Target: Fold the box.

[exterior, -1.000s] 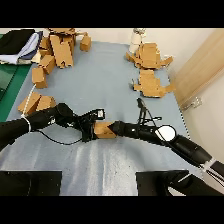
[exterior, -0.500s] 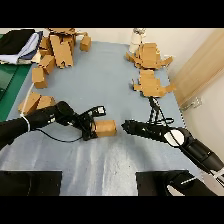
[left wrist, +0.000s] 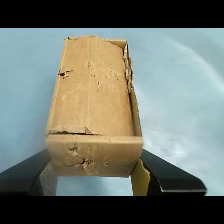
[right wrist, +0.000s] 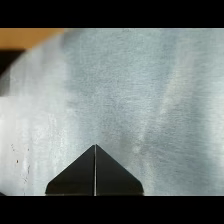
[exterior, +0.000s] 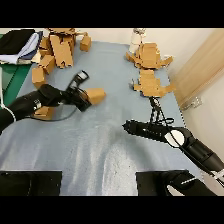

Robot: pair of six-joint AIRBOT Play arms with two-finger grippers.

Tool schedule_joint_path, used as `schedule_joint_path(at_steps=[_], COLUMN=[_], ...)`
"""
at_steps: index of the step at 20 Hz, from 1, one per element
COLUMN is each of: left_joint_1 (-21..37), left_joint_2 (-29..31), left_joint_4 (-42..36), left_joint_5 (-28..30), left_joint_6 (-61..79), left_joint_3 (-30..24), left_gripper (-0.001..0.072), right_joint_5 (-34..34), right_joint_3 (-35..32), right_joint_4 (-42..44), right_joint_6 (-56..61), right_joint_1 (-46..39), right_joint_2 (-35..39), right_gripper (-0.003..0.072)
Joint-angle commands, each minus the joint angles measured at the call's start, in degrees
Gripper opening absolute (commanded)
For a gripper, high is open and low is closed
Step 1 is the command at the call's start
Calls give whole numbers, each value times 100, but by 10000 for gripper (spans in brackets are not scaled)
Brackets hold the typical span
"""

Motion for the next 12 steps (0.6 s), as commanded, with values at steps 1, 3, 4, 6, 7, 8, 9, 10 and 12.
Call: schedule_joint_path(at_steps=[1, 3, 4, 6, 7, 8, 9, 10, 12], left_joint_1=[745, 1123, 1290, 1596, 1727, 1853, 1963, 2050, 2205], left_joint_2=[-208, -378, -461, -632, -710, -776, -831, -857, -876], left_joint_4=[-9, -11, -15, -33, -35, -33, -33, -35, -39], left_joint_5=[302, 568, 664, 743, 741, 756, 841, 940, 1196], left_joint_6=[-232, -232, -240, -402, -455, -505, -533, -540, -693], left_joint_3=[243, 284, 306, 376, 415, 446, 476, 496, 531], left_gripper=[601, 601, 601, 601, 601, 601, 600, 601, 601], right_joint_5=[-2, -13, -13, -33, -52, -72, -85, -94, -98], right_joint_3=[4, 4, 4, 4, 4, 4, 4, 4, 4], right_joint_4=[-22, -33, -42, -42, -42, -44, -44, -44, -44], right_joint_6=[11, 11, 11, 13, 13, 13, 13, 13, 13], right_joint_1=[-4, -4, -4, -4, -4, -4, -4, -4, -4], right_joint_2=[2, 2, 2, 2, 2, 2, 2, 2, 2], right_gripper=[5, 5, 5, 5, 5, 5, 5, 5, 5])
